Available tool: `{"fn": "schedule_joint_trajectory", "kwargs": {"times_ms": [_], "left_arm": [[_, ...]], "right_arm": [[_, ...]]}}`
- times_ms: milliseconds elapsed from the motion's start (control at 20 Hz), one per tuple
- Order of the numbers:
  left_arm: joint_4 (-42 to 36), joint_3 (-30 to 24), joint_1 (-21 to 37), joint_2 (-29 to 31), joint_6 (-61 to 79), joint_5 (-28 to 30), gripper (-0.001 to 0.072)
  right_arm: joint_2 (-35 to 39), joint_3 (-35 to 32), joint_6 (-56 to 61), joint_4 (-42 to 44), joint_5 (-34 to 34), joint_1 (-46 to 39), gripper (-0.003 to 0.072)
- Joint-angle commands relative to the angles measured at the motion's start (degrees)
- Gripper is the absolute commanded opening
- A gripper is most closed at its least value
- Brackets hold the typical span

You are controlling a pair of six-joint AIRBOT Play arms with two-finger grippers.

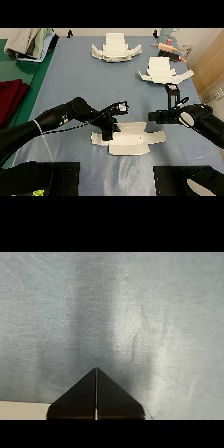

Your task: Fold the box.

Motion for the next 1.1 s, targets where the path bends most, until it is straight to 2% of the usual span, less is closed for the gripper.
{"fn": "schedule_joint_trajectory", "kwargs": {"times_ms": [0,200,300,400,500,650,700,750,800,900,1050], "left_arm": [[0.2,-0.02,0.0,-0.07,-0.24,-0.26,0.0015],[0.17,-0.02,0.0,-0.07,-0.24,-0.31,0.0015],[0.17,-0.02,0.0,-0.07,-0.24,-0.35,0.0014],[0.15,-0.02,0.0,-0.07,-0.22,-0.28,0.0015],[0.15,-0.02,0.0,-0.07,-0.22,-0.31,0.0015],[0.15,-0.02,-0.02,-0.07,-0.24,-0.35,0.0015],[0.15,-0.02,-0.02,-0.07,-0.22,-0.33,0.0015],[0.15,-0.02,-0.02,-0.07,-0.22,-0.26,0.0015],[0.15,-0.02,-0.02,-0.07,-0.22,-0.26,0.0015],[0.15,-0.02,-0.02,-0.07,-0.22,-0.31,0.0015],[0.15,-0.02,-0.02,-0.07,-0.22,-0.28,0.0015]], "right_arm": [[0.33,0.39,0.02,2.32,5.57,0.0,0.0002],[4.66,1.9,-4.57,11.21,20.96,0.13,0.0001],[8.2,1.66,-7.76,17.64,25.99,0.15,0.0001],[11.56,0.92,-13.92,23.5,28.17,2.51,0.0001],[14.12,-0.63,-23.54,26.18,28.22,8.72,0.0],[14.38,-2.91,-28.72,18.91,28.74,23.1,0.0003],[14.1,-3.48,-31.32,15.91,27.54,28.2,0.0128],[13.68,-4.0,-32.76,12.57,24.7,32.22,0.0403],[13.14,-4.44,-33.55,8.7,21.03,35.74,0.0522],[11.15,-4.96,-33.55,1.66,15.96,39.36,0.0522],[5.99,-5.03,-37.03,-2.12,13.88,39.65,0.0522]]}}
